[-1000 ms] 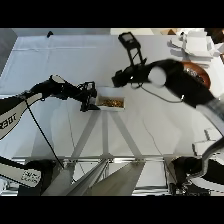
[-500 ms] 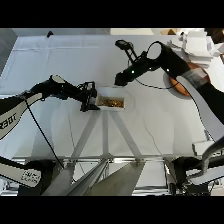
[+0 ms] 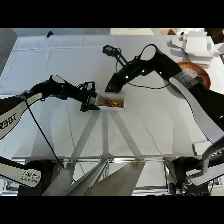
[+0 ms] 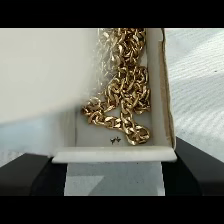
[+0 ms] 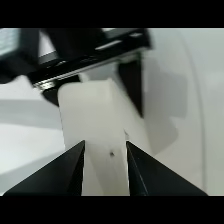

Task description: Fold the box and place the chain.

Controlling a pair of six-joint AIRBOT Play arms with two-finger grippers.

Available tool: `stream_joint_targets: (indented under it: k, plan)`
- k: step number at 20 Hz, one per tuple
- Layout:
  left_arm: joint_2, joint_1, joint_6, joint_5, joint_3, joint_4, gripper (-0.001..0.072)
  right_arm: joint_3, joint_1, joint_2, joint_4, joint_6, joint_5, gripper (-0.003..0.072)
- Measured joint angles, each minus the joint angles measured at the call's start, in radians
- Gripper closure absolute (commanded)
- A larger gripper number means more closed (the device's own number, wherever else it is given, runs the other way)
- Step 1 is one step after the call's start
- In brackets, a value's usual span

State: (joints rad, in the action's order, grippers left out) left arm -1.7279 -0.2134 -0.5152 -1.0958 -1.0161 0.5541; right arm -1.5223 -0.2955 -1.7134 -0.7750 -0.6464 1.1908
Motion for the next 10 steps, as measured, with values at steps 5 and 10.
stream_joint_targets:
  k: [5,10]
  plan:
    - [0.000,0.000,0.000,0.000,0.000,0.000,0.0385,0.059,-0.065,0.042,-0.062,0.061,-0.049,0.0390]
    - [0.000,0.000,0.000,0.000,0.000,0.000,0.0385,0.204,-0.123,0.154,-0.170,0.107,-0.249,0.0391]
